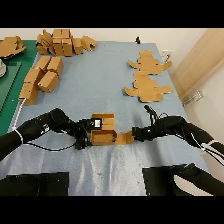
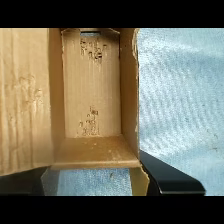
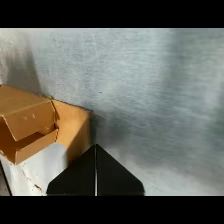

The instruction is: Fold the box.

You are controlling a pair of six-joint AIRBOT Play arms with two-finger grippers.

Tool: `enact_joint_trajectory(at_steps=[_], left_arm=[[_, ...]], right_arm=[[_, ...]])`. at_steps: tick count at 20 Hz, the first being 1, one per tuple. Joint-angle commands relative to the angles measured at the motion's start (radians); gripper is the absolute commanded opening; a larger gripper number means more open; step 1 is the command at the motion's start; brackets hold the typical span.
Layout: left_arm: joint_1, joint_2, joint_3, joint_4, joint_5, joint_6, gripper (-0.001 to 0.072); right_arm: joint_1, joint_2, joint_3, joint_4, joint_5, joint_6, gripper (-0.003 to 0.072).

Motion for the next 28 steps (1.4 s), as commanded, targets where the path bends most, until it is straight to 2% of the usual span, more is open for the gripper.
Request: enact_joint_trajectory(at_steps=[1, 5, 13, 14, 15, 26, 27, 28], left_arm=[[0.000, 0.000, 0.000, 0.000, 0.000, 0.000, 0.0532], [0.000, 0.000, 0.000, 0.000, 0.000, 0.000, 0.0532], [0.000, 0.000, 0.000, 0.000, 0.000, 0.000, 0.0532], [0.000, 0.000, 0.000, 0.000, 0.000, 0.000, 0.0532], [0.000, 0.000, 0.000, 0.000, 0.000, 0.000, 0.0532], [0.000, 0.000, 0.000, 0.000, 0.000, 0.000, 0.0532], [0.000, 0.000, 0.000, 0.000, 0.000, 0.000, 0.0532], [0.000, 0.000, 0.000, 0.000, 0.000, 0.000, 0.0533]], right_arm=[[0.039, -0.056, -0.001, 0.080, 0.047, -0.051, 0.0001], [0.095, -0.062, 0.003, 0.111, 0.076, -0.051, 0.0002], [0.188, -0.011, 0.092, 0.112, 0.072, -0.007, 0.0005], [0.201, -0.012, 0.096, 0.112, 0.075, -0.007, 0.0041], [0.210, -0.013, 0.096, 0.112, 0.076, -0.007, 0.0108], [0.220, -0.012, 0.096, 0.084, 0.084, 0.013, 0.0115], [0.220, -0.011, 0.096, 0.085, 0.084, 0.012, 0.0125], [0.220, -0.011, 0.096, 0.086, 0.084, 0.013, 0.0196]])
